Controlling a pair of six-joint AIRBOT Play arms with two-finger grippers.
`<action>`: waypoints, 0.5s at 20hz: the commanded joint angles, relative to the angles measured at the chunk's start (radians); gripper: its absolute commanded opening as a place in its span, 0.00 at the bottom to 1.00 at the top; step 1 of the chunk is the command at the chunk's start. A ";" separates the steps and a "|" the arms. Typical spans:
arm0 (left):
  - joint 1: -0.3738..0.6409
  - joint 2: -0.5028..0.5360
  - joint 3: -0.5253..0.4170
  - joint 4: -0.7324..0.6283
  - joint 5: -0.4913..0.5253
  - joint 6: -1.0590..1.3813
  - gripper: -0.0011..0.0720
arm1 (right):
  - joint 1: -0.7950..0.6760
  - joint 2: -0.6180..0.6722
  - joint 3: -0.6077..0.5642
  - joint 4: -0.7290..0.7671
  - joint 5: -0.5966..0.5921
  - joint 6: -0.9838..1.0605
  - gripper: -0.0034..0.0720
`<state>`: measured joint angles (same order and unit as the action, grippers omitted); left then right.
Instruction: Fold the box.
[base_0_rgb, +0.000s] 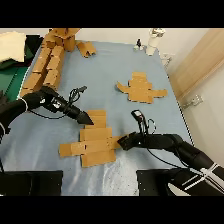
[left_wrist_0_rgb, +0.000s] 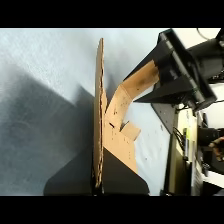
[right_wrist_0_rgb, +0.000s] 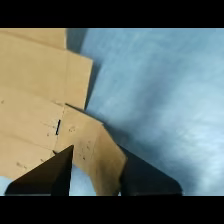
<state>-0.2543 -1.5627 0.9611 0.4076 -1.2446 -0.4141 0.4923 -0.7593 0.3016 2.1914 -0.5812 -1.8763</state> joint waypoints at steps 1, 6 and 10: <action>-0.023 0.061 0.001 -0.003 0.098 0.049 0.03 | -0.094 0.003 0.082 -0.187 -0.058 0.130 0.58; -0.135 0.188 -0.035 -0.004 0.257 0.221 0.03 | -0.174 0.009 0.297 -0.212 -0.282 0.149 0.13; -0.228 0.280 -0.122 -0.052 0.414 0.409 0.03 | -0.173 0.008 0.366 -0.058 -0.389 0.148 0.05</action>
<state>-0.4240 -1.3437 0.8875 0.3878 -0.9520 -0.1513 0.3286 -0.7517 0.6113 2.0506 -0.8661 -1.7355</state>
